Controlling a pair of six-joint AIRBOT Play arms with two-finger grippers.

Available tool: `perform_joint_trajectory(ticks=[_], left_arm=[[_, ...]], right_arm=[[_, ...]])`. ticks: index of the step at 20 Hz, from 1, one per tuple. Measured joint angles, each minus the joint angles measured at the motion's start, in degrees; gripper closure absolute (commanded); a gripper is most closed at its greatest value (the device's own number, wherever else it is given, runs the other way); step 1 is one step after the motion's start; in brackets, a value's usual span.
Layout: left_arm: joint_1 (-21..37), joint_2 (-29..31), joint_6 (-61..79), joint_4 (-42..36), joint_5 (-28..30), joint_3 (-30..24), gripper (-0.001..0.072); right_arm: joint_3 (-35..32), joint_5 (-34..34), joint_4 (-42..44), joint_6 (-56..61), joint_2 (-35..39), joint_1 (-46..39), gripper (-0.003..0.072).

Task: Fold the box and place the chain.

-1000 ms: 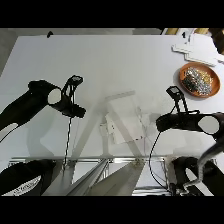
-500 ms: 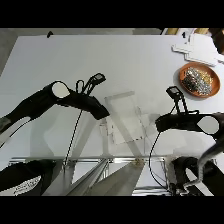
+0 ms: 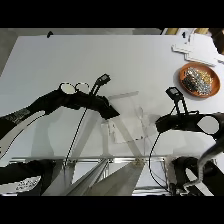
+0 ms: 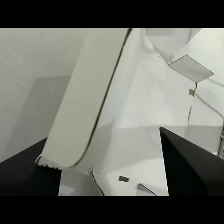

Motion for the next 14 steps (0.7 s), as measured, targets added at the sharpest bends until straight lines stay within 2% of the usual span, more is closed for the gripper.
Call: perform_joint_trajectory(ticks=[2,3,7,12,14], left_arm=[[0.09,-0.39,0.17,-0.02,-0.63,0.00,0.0125],[0.11,-0.72,0.15,0.09,-0.81,0.00,0.0226],[0.15,-2.45,0.04,0.33,-1.64,-0.02,0.0372],[0.13,-3.32,1.53,-0.09,-2.29,0.00,0.0387],[0.00,-3.78,2.69,-0.98,-2.45,0.00,0.0560]], right_arm=[[0.00,0.02,0.00,0.00,0.00,0.00,0.0671],[0.00,0.04,0.00,-0.02,0.00,0.00,0.0671],[0.00,0.09,0.02,-0.02,0.00,0.00,0.0671],[0.00,0.04,0.00,-0.02,0.00,0.00,0.0671],[0.00,-0.02,0.00,-0.04,0.00,0.00,0.0671]])
